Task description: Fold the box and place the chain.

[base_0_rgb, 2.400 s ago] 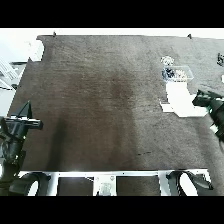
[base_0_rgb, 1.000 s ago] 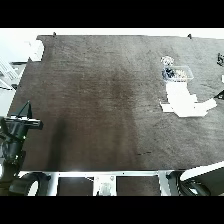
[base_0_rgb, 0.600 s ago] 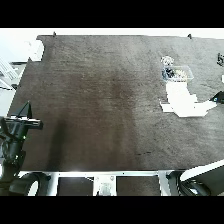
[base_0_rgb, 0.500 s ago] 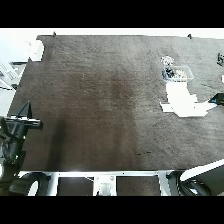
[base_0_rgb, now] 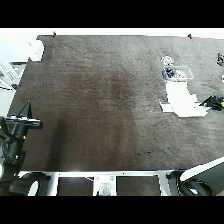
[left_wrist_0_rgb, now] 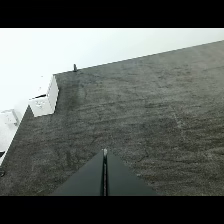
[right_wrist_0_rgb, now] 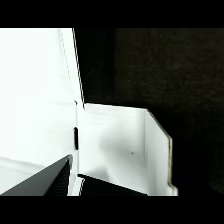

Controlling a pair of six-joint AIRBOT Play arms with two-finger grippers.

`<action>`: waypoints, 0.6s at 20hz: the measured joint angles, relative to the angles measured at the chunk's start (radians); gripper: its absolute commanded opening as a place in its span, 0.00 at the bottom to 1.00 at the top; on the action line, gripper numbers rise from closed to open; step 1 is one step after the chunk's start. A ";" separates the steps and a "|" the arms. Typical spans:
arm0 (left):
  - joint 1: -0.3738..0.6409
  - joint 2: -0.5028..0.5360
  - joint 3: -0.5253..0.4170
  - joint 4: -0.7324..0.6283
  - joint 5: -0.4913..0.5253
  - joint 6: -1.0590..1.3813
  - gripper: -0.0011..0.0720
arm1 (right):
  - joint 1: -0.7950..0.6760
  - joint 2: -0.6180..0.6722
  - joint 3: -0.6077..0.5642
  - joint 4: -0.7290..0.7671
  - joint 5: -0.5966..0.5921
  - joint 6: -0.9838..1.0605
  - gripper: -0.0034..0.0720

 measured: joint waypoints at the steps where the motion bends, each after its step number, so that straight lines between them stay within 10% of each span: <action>1: 0.000 0.000 0.000 0.000 0.000 0.000 0.04 | 0.000 -0.006 0.000 0.003 0.008 -0.001 0.54; 9: 0.000 0.000 0.000 0.000 0.000 0.000 0.04 | -0.001 -0.021 0.000 0.065 0.076 -0.046 0.06; 12: 0.000 0.000 0.000 0.000 0.000 0.000 0.04 | -0.001 -0.024 -0.001 0.135 0.137 -0.068 0.06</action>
